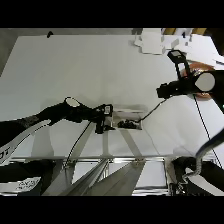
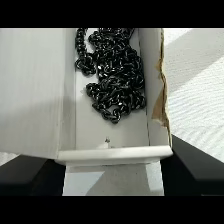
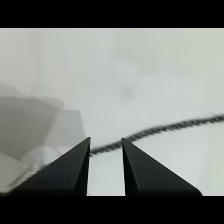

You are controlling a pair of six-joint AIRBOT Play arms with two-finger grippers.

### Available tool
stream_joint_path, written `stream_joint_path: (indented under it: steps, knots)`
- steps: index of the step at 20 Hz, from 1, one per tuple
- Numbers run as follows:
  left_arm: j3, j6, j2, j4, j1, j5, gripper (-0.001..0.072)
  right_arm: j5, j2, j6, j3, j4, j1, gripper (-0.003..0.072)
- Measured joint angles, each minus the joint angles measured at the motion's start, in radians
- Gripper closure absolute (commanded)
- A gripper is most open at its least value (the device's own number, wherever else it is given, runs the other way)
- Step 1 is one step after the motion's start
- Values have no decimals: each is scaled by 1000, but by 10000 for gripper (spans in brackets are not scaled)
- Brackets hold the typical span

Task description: Fold the box and place the chain.

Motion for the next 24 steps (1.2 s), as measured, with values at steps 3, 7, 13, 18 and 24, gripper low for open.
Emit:
stream_joint_path:
  steps: [3, 7, 13, 18, 24]
  knots:
    - [0, 0, 0, 0, 0, 0, 672, -5, -84, 10, -9, -36, -60, 347]
    - [0, 0, 0, 0, 0, 0, 672, -24, -168, 14, -13, -57, -88, 348]
    - [0, 0, 0, 0, 0, 0, 672, -45, -260, 17, -14, -66, -97, 349]
    - [0, 0, 0, 0, 0, 0, 672, -62, -309, 18, -14, -69, -98, 356]
    - [0, 0, 0, 0, 0, 0, 672, -61, -335, 21, -13, -69, -98, 646]
